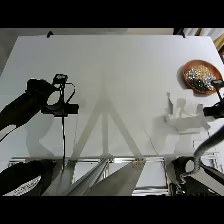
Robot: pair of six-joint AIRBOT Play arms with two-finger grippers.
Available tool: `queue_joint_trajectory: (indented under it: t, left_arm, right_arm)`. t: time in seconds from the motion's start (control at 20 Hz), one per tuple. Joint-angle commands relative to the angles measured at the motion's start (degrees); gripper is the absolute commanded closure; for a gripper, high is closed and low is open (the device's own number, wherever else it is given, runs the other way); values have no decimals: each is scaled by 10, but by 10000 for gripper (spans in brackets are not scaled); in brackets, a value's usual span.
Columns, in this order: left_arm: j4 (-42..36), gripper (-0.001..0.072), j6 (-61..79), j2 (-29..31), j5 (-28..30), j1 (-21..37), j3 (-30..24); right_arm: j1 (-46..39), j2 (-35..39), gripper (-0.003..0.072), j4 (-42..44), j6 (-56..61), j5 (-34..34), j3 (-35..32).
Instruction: Fold the box and place the chain.
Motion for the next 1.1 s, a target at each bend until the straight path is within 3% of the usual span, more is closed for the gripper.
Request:
queue_joint_trajectory:
  t: [0.0, 0.5, 0.7, 0.85, 1.05]
  left_arm:
    - [0, 700, 0, 0, 0, 0, 0]
    - [0, 700, 0, 0, 0, 0, 0]
    - [0, 700, 0, 0, 2, 0, 0]
    - [-7, 700, -2, 0, 18, 0, 0]
    - [-21, 700, 65, 0, 115, -1, 0]
  right_arm:
    - [40, 77, 675, 196, -84, -19, -16]
    - [176, 330, 674, 354, -85, -44, -186]
    - [237, 342, 674, 389, -85, -86, -238]
    - [282, 341, 673, 405, -84, -130, -238]
    - [328, 324, 673, 406, -74, -155, -238]
